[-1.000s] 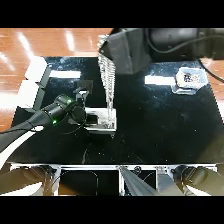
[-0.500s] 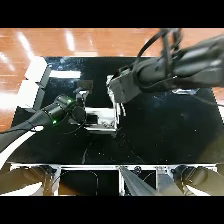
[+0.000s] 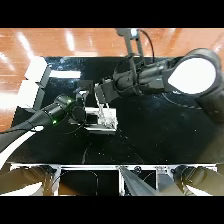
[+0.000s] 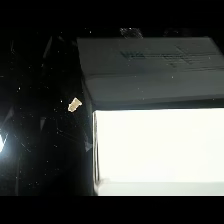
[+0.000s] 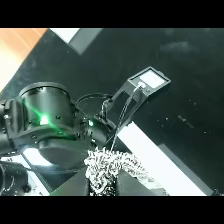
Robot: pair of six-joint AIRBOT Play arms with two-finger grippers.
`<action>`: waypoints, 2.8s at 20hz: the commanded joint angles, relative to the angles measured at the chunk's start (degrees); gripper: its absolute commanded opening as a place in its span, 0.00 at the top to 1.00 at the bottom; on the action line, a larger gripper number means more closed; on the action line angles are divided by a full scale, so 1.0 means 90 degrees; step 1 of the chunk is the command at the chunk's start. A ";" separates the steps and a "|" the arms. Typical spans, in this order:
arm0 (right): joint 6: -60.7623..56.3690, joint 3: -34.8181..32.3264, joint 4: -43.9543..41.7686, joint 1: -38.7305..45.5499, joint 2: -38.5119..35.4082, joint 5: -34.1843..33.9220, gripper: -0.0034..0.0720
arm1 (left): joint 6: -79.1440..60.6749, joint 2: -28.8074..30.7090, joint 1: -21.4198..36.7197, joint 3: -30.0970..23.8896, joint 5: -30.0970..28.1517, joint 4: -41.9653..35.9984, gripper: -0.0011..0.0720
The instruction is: Fold the box and place the chain.
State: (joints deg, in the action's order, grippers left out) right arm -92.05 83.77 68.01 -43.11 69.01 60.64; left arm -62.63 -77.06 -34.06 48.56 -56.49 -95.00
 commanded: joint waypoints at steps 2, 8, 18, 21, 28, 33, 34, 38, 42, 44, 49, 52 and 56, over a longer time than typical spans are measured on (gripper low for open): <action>0.0087 -0.0180 -0.0032 -0.0022 0.0313 -0.0063 0.94 | 0.0000 0.0000 -0.0002 -0.0002 -0.0002 0.0002 0.96; 0.0085 -0.0855 -0.0044 -0.0024 0.0311 0.0114 0.94 | 0.0000 0.0000 -0.0002 -0.0002 0.0000 0.0005 0.96; 0.0112 -0.1178 -0.0056 -0.0024 0.0321 0.0330 0.94 | 0.0000 0.0000 -0.0002 -0.0002 0.0024 0.0005 0.96; 0.0109 -0.1178 -0.0063 -0.0027 0.0376 0.0437 0.84 | 0.0000 0.0000 -0.0002 -0.0002 0.0022 0.0002 0.96; 0.0333 -0.1175 0.0124 0.0461 0.0221 0.1202 0.17 | 0.0000 0.0000 -0.0002 -0.0002 0.0012 0.0002 0.96; 0.2820 -0.2756 0.1394 0.1258 -0.0121 0.2210 0.17 | 0.0000 0.0000 -0.0002 -0.0002 0.0007 0.0002 0.96; 0.3436 -0.3354 0.1287 0.1290 -0.0117 0.1775 0.17 | 0.0000 0.0000 -0.0002 -0.0002 0.0007 0.0002 0.96; 0.5309 -0.4541 0.1231 0.0945 -0.0109 -0.0821 0.17 | 0.0002 0.0000 -0.0002 0.0000 -0.0005 0.0000 0.96; 0.5926 -0.4534 0.0896 0.0634 -0.0051 -0.2419 0.33 | 0.0002 0.0000 -0.0002 -0.0002 -0.0022 0.0000 0.96; 0.6091 -0.4534 0.0459 0.0542 0.0087 -0.2518 0.38 | 0.0002 0.0000 -0.0002 -0.0002 -0.0022 0.0000 0.96; 0.6334 -0.4534 0.0250 0.0134 0.0279 -0.2812 0.25 | 0.0002 0.0000 -0.0002 0.0000 -0.0002 0.0002 0.96; 0.6336 -0.4534 0.0226 -0.0010 0.0444 -0.3058 0.25 | 0.0002 0.0000 -0.0002 0.0000 -0.0002 0.0002 0.96; 0.6353 -0.4534 0.0231 -0.0255 0.0622 -0.3504 0.25 | 0.0002 0.0000 -0.0002 0.0000 -0.0002 0.0002 0.96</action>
State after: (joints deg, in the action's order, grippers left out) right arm -35.24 42.98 70.30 -43.99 73.47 32.14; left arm -62.61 -77.06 -34.09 48.53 -56.49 -94.98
